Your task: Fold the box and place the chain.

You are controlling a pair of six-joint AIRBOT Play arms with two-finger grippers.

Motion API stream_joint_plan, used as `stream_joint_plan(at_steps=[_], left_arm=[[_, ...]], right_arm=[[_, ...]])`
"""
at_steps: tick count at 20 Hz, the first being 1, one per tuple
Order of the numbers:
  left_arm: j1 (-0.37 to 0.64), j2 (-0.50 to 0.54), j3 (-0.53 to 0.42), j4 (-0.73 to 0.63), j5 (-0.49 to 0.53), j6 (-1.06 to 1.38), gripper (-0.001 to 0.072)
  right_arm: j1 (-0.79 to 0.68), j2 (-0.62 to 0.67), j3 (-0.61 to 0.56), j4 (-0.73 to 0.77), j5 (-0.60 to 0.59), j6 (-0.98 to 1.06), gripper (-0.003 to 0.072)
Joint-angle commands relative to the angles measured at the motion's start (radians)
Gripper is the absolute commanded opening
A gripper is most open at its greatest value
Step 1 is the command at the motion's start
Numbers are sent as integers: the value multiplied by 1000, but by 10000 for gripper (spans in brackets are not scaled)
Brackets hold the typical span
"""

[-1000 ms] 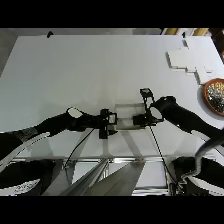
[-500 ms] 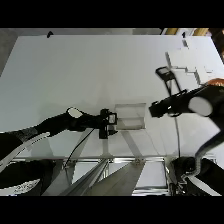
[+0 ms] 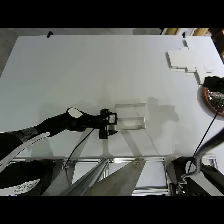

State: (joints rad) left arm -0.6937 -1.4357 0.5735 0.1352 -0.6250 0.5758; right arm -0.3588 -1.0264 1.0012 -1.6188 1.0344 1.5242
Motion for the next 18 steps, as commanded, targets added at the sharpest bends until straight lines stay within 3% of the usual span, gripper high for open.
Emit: stream_joint_plan(at_steps=[1,5,10,18], left_arm=[[0,0,0,0,0,0,50],[0,0,0,0,0,0,50],[0,0,0,0,0,0,50],[0,0,0,0,0,0,50]], right_arm=[[-187,-102,5,-9,-106,-16,161],[-285,-221,5,-8,-165,-94,161],[-306,-351,5,-34,-161,-97,161],[-306,-389,5,-52,-195,-97,161]])
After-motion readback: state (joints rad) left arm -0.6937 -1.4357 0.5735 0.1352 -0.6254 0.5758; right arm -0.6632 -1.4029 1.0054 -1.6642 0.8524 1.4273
